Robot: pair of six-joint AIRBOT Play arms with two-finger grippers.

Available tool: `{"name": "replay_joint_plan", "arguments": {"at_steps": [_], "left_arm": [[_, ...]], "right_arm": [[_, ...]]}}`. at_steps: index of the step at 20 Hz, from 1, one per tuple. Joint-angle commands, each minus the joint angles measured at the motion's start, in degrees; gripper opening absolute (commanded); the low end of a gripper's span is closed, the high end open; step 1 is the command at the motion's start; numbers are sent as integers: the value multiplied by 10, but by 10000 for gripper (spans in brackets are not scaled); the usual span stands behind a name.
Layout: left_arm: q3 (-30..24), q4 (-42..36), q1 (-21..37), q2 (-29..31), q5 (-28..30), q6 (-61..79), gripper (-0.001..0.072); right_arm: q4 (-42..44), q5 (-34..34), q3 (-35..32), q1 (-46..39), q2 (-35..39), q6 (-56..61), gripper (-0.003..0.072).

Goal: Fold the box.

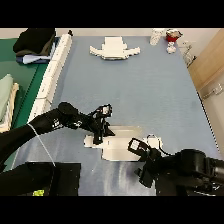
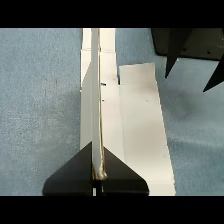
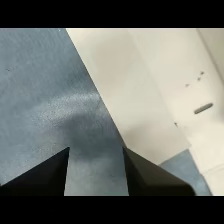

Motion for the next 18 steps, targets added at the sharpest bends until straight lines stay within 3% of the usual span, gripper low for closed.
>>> {"name": "replay_joint_plan", "arguments": {"at_steps": [1, 2, 3, 4, 12, 18], "left_arm": [[0, 0, 0, 0, 0, 0, 15], [0, 0, 0, 0, 0, 0, 15], [0, 0, 0, 1, 0, 0, 15], [0, 0, 0, 0, 0, 0, 15], [0, 0, 0, 1, 0, 0, 15], [0, 0, 0, 0, 0, 0, 15]], "right_arm": [[-106, 50, 1, 26, -32, -6, 530], [-123, 54, 1, 26, -38, -6, 543], [-132, 52, 1, 26, -43, -7, 675], [-144, 52, 1, 25, -49, -6, 709], [-176, 51, 1, 24, -121, -5, 709], [-185, -17, 36, 24, -83, 87, 709]]}}
